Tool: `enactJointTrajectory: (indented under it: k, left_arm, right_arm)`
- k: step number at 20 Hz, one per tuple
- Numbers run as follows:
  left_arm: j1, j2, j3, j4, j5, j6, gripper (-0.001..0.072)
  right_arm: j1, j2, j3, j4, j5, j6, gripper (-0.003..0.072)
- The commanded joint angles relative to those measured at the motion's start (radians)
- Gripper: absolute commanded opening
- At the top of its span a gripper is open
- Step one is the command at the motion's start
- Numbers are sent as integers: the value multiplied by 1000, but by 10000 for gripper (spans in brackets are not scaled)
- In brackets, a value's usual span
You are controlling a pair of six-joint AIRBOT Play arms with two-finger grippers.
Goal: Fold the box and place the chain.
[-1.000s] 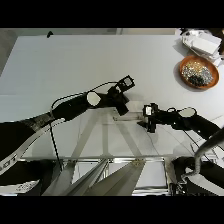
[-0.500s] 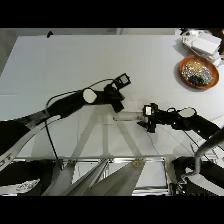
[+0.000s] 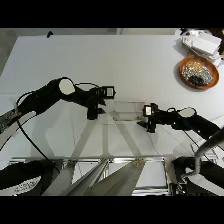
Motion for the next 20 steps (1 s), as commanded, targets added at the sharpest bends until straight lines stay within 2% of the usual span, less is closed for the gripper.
enactJointTrajectory:
  k: [1,3,6,8,12,14,18,20]
  left_arm:
    - [21,5,-63,-54,22,143,377]
    - [21,-7,-75,-75,44,156,379]
    - [5,-43,-75,-78,58,206,424]
    - [-20,-72,-75,-81,94,230,454]
    - [-35,-104,-76,-79,187,230,462]
    - [-35,-108,-76,-79,216,230,520]
    - [-47,-119,-77,-88,206,238,516]
    - [-66,-120,-77,-89,184,249,462]
  right_arm:
    - [0,1,0,1,0,2,397]
    - [0,1,0,1,0,2,397]
    - [0,1,0,1,0,1,397]
    - [0,1,0,1,0,1,397]
    - [0,1,0,1,0,1,397]
    - [0,1,0,1,0,1,397]
    - [0,1,0,1,0,1,397]
    - [0,1,0,1,0,1,397]
